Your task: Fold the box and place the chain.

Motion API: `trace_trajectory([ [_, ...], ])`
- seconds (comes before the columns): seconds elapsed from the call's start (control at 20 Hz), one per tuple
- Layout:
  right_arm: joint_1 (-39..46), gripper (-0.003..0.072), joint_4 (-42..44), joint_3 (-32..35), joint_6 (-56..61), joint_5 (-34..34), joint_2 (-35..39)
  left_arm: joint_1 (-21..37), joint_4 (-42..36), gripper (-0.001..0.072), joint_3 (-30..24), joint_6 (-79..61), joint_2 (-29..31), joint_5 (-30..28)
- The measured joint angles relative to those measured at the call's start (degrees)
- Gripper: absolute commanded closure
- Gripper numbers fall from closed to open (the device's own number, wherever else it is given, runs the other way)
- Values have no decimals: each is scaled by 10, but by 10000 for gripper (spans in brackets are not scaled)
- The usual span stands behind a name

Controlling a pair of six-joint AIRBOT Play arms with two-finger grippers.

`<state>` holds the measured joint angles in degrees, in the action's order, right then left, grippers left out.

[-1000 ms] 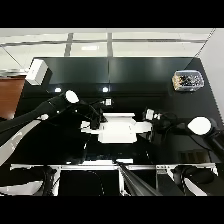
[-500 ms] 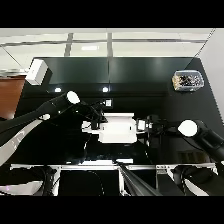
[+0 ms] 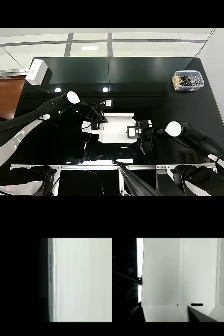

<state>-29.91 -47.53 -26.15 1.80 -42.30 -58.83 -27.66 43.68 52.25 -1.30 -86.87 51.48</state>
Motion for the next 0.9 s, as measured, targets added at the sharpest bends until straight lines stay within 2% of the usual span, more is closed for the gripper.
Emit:
trace_trajectory([
  [0.4,-8,-19,16,-21,-3,51,-4,0,0,682,0,0,0,-1],
  [0.9,57,-19,45,-54,0,58,-3,0,0,682,0,1,0,1],
])
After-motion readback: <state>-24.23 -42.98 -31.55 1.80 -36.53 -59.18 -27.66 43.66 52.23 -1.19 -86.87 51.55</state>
